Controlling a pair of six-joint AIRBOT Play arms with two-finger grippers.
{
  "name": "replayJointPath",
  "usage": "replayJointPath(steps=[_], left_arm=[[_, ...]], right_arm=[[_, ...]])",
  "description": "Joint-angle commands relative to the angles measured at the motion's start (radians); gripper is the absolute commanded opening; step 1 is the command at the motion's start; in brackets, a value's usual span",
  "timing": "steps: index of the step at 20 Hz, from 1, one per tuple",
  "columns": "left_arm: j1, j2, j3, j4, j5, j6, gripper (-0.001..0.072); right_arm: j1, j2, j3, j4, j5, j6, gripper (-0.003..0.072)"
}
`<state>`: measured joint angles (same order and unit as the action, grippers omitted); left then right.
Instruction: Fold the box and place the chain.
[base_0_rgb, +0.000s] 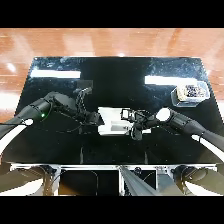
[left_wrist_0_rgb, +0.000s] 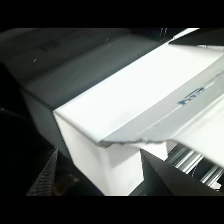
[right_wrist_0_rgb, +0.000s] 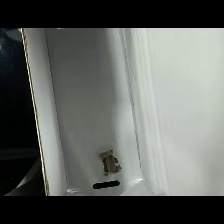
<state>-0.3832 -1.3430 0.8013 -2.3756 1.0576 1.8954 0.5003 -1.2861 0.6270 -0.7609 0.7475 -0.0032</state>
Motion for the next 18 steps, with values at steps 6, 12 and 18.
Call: replayJointPath(steps=[6,12,18], left_arm=[[-0.064,0.001,0.000,0.061,-0.066,-0.099,0.0617],[-0.126,0.001,0.001,0.114,-0.151,-0.197,0.0616],[-0.211,0.001,0.014,0.286,-0.177,-0.470,0.0592]], right_arm=[[0.001,0.000,0.000,0.000,0.000,0.000,0.0544],[0.001,0.000,0.000,0.000,0.000,0.000,0.0544],[0.001,0.000,0.000,0.000,0.000,0.000,0.0544]])
